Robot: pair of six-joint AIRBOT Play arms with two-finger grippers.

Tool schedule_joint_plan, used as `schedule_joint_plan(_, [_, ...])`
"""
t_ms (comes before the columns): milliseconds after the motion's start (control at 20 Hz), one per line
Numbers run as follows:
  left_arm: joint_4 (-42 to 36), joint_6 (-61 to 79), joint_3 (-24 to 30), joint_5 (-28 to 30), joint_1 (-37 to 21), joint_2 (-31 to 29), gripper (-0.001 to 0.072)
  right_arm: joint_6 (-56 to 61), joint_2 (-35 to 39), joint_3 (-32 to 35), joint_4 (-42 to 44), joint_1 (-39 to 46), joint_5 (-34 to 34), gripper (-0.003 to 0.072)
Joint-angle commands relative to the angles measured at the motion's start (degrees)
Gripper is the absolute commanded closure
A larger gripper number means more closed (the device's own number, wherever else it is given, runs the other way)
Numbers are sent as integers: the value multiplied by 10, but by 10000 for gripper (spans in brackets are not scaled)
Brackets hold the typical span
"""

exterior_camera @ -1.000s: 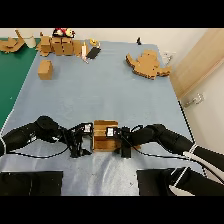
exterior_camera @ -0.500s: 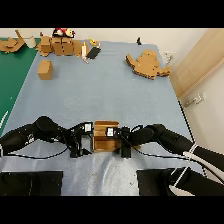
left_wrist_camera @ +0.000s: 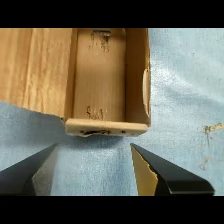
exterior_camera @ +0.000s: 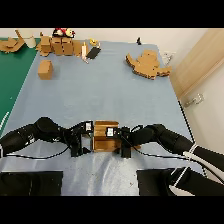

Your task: Fold the box.

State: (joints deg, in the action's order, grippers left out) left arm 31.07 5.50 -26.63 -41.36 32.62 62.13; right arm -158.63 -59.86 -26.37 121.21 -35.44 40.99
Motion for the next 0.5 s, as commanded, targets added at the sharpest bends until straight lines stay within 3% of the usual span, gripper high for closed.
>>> schedule_joint_plan(0, [-9,1,0,24,16,0,-11,0,0,0,0,0,0,105])
schedule_joint_plan(450, [-11,-1,-1,24,31,0,-11,0,0,0,0,0,0,105])
